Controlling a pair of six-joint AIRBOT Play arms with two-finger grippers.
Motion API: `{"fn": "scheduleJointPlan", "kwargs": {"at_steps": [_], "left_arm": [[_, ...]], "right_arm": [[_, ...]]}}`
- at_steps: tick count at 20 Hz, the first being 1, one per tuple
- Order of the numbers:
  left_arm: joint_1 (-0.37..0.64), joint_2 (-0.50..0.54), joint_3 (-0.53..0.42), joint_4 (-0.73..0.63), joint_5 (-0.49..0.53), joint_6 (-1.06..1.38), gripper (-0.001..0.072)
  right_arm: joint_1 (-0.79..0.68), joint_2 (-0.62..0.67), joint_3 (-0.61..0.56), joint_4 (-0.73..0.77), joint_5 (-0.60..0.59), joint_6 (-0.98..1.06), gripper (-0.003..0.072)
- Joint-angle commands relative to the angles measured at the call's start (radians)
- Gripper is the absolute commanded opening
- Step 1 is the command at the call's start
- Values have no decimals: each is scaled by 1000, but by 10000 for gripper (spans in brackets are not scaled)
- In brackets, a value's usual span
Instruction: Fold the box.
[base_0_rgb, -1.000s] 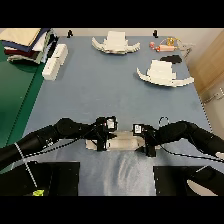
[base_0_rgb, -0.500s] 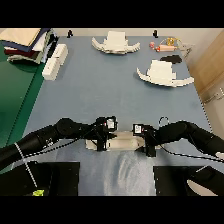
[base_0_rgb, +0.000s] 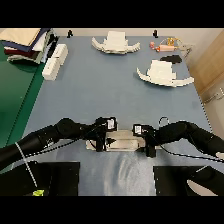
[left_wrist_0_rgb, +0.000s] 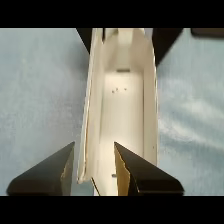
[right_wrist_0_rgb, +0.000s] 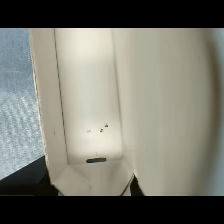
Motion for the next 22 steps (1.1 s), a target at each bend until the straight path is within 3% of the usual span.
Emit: {"fn": "scheduleJointPlan", "kwargs": {"at_steps": [1,2,4,6,8,9,10,12,15,18,22], "left_arm": [[1,20,0,6,3,-47,389],[1,43,0,42,1,-104,390],[18,110,0,240,-51,-350,390],[69,200,0,483,-208,-695,388],[126,300,1,634,-396,-990,385],[151,345,1,643,-473,-1102,274],[170,391,1,635,-547,-1187,12],[173,453,0,566,-639,-1291,16],[173,456,0,309,-642,-1355,16],[173,372,1,55,-567,-1355,15],[173,196,26,-117,-489,-1354,16]], "right_arm": [[0,0,0,1,3,0,516],[0,0,0,2,3,0,516],[0,0,0,1,3,0,516],[0,0,0,1,3,0,516],[0,0,0,2,3,0,516],[0,0,0,1,3,0,516],[1,0,0,2,3,0,516],[0,0,0,1,3,0,516],[0,0,0,1,3,0,516],[0,0,0,1,3,0,516],[0,0,0,1,3,0,516]]}}
